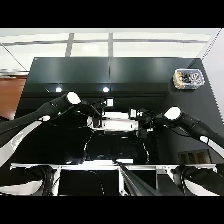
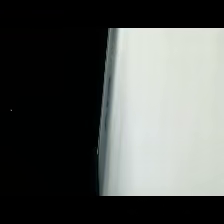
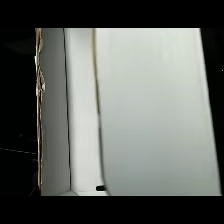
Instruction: Fold the box and place the chain.
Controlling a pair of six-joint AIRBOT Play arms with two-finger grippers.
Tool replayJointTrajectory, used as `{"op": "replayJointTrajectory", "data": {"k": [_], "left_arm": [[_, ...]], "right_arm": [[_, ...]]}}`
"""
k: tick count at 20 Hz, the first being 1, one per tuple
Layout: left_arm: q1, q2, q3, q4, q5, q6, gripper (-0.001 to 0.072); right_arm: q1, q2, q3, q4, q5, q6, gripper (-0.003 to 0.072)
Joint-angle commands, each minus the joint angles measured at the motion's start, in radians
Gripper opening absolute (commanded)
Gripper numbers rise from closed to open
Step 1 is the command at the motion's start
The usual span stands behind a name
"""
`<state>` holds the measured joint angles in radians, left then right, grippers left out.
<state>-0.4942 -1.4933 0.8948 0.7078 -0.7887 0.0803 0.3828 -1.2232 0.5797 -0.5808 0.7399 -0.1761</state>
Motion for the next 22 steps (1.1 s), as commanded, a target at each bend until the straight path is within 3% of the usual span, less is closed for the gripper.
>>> {"op": "replayJointTrajectory", "data": {"k": [1,4,5,12,13,22], "left_arm": [[0.000,0.000,0.000,-0.001,-0.001,-0.002,0.0028],[0.000,0.000,0.000,-0.001,-0.001,-0.002,0.0028],[0.000,0.000,0.000,-0.001,-0.001,-0.002,0.0027],[0.000,0.000,0.000,-0.001,-0.001,-0.002,0.0028],[0.000,0.000,0.000,-0.001,-0.001,-0.002,0.0028],[0.000,0.000,0.000,-0.002,-0.001,-0.002,0.0028]], "right_arm": [[-0.001,-0.019,-0.001,0.001,-0.008,-0.010,0.0715],[-0.001,-0.026,-0.001,0.001,-0.011,-0.009,0.0712],[-0.001,-0.031,-0.001,0.000,-0.013,-0.009,0.0652],[-0.046,-0.059,-0.001,0.004,-0.010,-0.010,0.0643],[-0.046,-0.059,-0.001,0.009,-0.006,-0.013,0.0604],[-0.036,-0.069,0.000,0.030,-0.015,-0.049,0.0605]]}}
